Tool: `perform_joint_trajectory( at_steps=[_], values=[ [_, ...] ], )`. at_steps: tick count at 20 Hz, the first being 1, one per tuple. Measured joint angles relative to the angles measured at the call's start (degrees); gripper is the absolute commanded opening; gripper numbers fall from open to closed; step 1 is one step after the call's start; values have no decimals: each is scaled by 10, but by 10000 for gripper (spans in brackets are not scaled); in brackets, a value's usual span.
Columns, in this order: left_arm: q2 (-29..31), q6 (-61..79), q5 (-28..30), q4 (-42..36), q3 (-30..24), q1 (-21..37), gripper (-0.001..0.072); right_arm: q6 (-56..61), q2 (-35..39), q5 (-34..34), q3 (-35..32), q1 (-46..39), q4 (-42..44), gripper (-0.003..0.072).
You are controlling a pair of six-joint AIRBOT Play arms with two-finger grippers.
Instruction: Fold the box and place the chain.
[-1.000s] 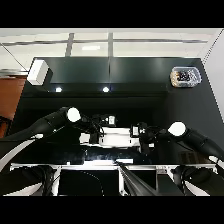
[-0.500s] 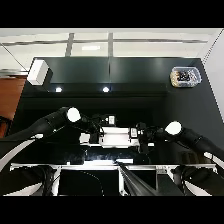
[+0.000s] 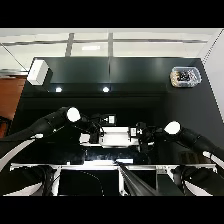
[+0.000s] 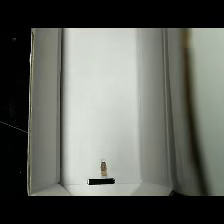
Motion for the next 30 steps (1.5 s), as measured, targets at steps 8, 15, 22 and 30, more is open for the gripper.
perform_joint_trajectory(
  at_steps=[8,15,22,30],
  values=[
    [0,1,0,0,0,0,26,8,0,-7,0,0,-1,699],
    [0,2,-1,2,0,0,278,9,-1,-10,0,0,-1,529],
    [28,-68,-4,38,0,12,641,9,-1,-10,0,0,-1,529],
    [175,-356,-95,194,-1,90,23,9,-1,-9,0,0,-2,529]
  ],
)
